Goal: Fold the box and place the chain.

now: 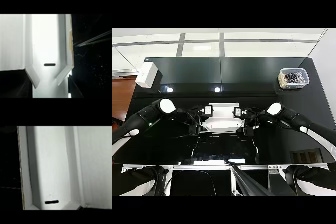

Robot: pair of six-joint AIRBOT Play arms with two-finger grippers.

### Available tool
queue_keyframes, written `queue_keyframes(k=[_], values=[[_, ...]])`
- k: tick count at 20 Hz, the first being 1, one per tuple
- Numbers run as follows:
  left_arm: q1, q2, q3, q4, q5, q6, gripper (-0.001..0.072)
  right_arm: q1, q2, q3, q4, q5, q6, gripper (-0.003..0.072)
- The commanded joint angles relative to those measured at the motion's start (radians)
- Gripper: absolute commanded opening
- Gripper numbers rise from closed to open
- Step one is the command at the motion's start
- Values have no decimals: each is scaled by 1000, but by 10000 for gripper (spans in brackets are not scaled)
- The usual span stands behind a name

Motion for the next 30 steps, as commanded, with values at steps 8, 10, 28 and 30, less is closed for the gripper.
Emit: queue_keyframes(k=[8,10,28,30], values=[[-9,-19,1,-144,1,3,220,0,0,0,0,0,0,109],[-23,-41,1,-163,-4,2,220,0,0,0,0,0,0,109],[-5,-7,103,135,-80,-441,26,0,0,0,1,0,0,109],[38,51,146,266,-148,-693,26,0,0,0,1,0,0,108]])
